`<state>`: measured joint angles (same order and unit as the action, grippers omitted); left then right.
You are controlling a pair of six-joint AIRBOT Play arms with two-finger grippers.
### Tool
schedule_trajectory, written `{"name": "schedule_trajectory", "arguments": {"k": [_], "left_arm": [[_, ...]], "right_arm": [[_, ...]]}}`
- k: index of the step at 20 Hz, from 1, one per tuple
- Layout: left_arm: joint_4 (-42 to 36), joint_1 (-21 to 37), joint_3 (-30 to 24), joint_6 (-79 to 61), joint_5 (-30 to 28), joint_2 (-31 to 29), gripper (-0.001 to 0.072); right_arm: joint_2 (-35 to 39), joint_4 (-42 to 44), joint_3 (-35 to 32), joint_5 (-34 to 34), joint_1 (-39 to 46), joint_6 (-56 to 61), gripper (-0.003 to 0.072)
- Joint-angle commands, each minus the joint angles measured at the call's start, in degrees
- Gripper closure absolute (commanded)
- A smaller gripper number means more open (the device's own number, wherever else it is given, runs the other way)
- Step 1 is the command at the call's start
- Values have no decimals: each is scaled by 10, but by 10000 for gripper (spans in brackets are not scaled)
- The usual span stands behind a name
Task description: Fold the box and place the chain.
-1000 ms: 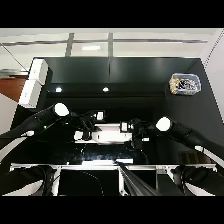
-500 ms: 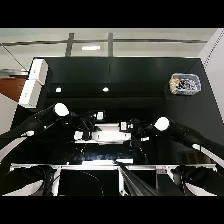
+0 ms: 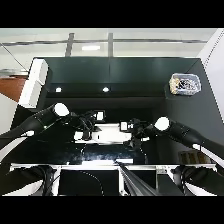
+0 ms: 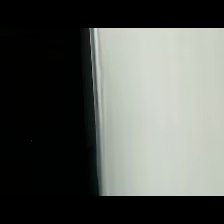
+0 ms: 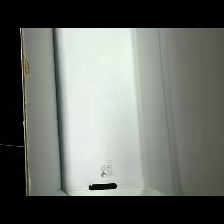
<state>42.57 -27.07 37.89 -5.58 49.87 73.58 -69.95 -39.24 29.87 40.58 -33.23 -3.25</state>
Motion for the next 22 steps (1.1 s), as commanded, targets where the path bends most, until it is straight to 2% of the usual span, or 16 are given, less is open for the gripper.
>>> {"name": "schedule_trajectory", "arguments": {"k": [1, 15, 22], "left_arm": [[0, 0, 0, 0, -1, 0, 683], [0, 0, 0, 0, -1, 0, 683], [0, 0, 0, 0, -1, 0, 683]], "right_arm": [[3, -2, 0, 8, 0, 1, -23], [6, -20, 0, -6, 0, 44, -23], [17, -30, 0, 17, 14, 45, -23]]}}
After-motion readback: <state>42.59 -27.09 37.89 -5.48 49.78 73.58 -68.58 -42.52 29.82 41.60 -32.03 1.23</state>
